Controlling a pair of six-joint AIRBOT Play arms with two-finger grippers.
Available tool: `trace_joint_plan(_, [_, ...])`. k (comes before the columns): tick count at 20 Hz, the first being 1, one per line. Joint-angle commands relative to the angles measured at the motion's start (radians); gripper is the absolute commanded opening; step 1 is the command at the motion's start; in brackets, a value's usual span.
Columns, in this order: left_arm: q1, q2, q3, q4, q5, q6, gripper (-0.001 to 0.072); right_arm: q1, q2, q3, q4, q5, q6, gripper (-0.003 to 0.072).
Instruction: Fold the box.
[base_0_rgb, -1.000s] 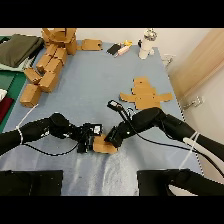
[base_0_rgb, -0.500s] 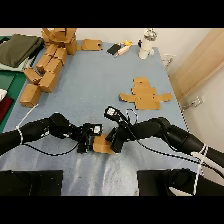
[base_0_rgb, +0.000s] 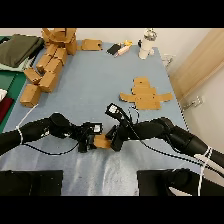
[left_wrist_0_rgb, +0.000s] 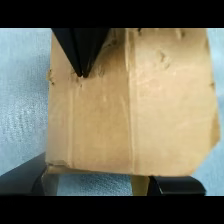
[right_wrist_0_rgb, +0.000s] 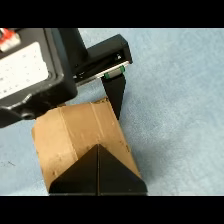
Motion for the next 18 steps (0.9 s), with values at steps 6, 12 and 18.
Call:
trace_joint_plan(6, [0.001, 0.001, 0.001, 0.052, 0.061, -0.165, 0.053, 0.001, 0.003, 0.0, -0.002, 0.029, 0.011, 0.0005])
trace_joint_plan(12, [0.001, 0.001, 0.001, 0.053, 0.101, -0.172, 0.0531, 0.001, 0.003, 0.0, -0.003, 0.029, 0.01, 0.0006])
trace_joint_plan(18, [0.001, 0.001, 0.001, 0.073, 0.101, -0.172, 0.0531, 0.001, 0.003, 0.0, -0.116, 0.026, -0.026, 0.0342])
